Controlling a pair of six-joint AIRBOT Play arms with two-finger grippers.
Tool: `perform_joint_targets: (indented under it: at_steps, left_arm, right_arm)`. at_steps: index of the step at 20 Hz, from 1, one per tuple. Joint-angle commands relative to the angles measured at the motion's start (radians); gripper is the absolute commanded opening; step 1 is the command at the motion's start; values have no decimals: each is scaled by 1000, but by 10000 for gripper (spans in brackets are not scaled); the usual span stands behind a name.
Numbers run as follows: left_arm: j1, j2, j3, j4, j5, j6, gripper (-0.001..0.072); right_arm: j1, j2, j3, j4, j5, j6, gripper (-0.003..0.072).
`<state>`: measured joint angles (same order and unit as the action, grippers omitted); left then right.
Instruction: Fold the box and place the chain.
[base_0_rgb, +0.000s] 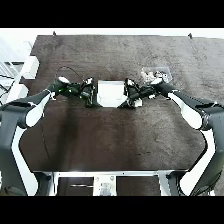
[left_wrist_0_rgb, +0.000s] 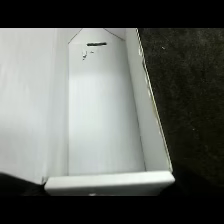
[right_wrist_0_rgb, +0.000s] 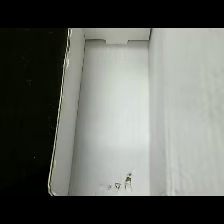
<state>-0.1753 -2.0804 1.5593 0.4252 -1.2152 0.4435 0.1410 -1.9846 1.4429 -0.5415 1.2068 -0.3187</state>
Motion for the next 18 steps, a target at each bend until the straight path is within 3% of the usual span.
perform_joint_targets:
  at_steps: [1,6,8,18]
  left_arm:
    - [-8,-3,1,1,16,0,675]
    - [-15,-12,1,-8,23,2,673]
    - [-15,-12,1,-8,24,3,622]
    - [-15,-12,1,-7,31,-2,624]
  right_arm:
    - [1,0,0,0,2,0,540]
    - [1,0,0,0,2,0,540]
    - [1,0,0,0,2,0,540]
    - [1,0,0,0,2,0,540]
